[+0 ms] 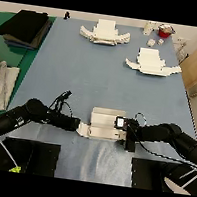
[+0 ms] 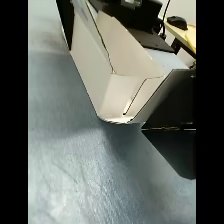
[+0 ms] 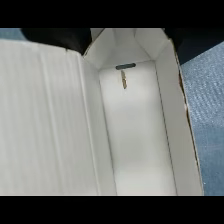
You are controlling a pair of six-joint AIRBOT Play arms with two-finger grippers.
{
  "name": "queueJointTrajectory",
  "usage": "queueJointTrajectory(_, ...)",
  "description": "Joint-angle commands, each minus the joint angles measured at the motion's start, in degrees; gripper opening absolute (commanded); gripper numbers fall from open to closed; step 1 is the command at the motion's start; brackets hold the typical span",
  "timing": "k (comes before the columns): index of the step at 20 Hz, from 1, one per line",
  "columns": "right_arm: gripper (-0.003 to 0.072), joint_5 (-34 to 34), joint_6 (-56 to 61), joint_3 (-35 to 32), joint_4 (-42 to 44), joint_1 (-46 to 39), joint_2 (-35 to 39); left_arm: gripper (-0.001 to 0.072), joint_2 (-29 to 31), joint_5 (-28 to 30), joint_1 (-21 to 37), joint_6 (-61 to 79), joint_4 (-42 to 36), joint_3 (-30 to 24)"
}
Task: Fold the box.
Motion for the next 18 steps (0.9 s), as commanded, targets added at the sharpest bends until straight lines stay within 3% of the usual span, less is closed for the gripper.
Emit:
queueJointTrajectory(1, 0.0504, 0.0, 0.0, 0.0, 0.0, 0.0, 0.0, 0.0016, 0.0, -1.9, -0.5, 0.1, -1.3, 1.2)
queueJointTrajectory(3, 0.0504, 0.0, 0.0, 0.0, 0.0, 0.0, 0.0, 0.0024, 0.0, -2.0, -0.5, 0.1, -1.7, 1.3)
queueJointTrajectory(4, 0.0504, 0.0, 0.0, 0.0, 0.0, 0.0, 0.0, 0.0248, 0.0, -2.1, -0.5, 0.1, -1.8, 1.5)
queueJointTrajectory(5, 0.0504, 0.0, 0.0, 0.0, 0.0, 0.0, 0.0, 0.035, 0.0, -2.3, -0.5, -0.1, -2.1, 1.8)
queueJointTrajectory(18, 0.0504, 0.0, 0.0, 0.0, 0.0, 0.0, 0.0, 0.0352, -0.1, -2.8, -1.9, -1.4, -3.3, 4.9)
